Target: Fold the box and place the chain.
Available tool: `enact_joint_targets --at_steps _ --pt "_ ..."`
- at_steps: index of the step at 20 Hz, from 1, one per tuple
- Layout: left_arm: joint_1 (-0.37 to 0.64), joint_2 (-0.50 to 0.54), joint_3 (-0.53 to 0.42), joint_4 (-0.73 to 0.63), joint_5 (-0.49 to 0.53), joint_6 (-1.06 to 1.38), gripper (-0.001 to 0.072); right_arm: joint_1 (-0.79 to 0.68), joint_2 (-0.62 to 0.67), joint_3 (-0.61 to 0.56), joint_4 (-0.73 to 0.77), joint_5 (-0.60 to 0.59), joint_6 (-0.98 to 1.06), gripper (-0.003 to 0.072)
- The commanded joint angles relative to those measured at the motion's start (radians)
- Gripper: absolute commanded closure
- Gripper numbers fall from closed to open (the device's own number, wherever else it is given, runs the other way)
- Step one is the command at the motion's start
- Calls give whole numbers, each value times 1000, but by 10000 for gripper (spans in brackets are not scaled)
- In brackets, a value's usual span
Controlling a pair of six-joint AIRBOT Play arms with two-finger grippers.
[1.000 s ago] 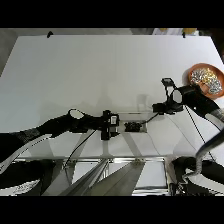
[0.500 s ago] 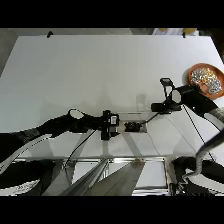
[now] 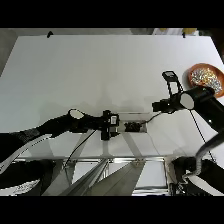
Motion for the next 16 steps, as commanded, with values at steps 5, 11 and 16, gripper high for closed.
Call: enact_joint_targets --at_steps 5,11,16 --pt "0 0 0 0 0 0 561 39 124 1 -53 41 10 657" --pt "0 0 0 0 0 0 561 29 111 1 -140 18 40 601" --pt "0 0 0 0 0 0 561 -162 55 1 -122 54 30 381"
